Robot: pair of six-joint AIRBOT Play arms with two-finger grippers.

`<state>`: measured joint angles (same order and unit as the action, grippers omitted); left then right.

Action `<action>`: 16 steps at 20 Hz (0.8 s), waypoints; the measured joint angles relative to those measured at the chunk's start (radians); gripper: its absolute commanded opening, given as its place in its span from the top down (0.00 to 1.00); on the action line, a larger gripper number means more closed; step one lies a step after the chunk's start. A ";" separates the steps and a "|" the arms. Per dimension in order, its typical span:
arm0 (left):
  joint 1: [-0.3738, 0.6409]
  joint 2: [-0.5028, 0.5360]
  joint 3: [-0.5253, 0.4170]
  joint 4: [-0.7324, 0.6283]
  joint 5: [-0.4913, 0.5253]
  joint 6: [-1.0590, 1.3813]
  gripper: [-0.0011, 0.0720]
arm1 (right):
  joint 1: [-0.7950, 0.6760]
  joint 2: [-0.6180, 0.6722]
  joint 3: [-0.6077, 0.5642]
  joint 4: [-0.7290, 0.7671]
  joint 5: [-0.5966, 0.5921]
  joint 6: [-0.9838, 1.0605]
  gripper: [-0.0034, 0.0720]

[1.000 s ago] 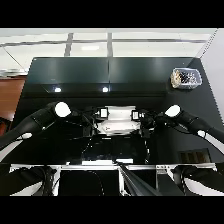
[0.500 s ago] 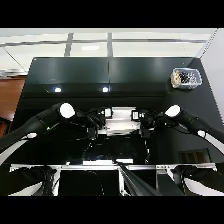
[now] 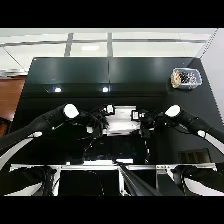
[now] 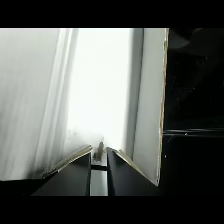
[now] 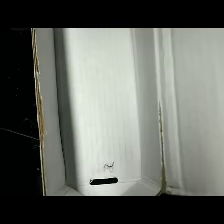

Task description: Fold the box and place the chain.

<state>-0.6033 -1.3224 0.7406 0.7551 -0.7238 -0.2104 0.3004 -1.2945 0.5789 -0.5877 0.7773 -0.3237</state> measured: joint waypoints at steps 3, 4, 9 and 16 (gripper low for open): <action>-0.001 -0.002 0.000 -0.005 0.006 -0.003 0.35 | 0.000 0.000 0.000 0.000 0.000 0.000 0.94; -0.001 -0.002 0.000 -0.007 0.006 -0.004 0.52 | 0.000 0.000 0.000 0.000 -0.001 0.002 0.94; -0.001 0.018 0.000 -0.002 0.005 -0.017 0.77 | 0.000 0.000 0.000 0.000 0.000 0.001 0.94; 0.153 0.236 0.012 0.293 -0.224 -0.391 0.95 | 0.000 0.000 0.000 0.000 0.000 0.000 0.94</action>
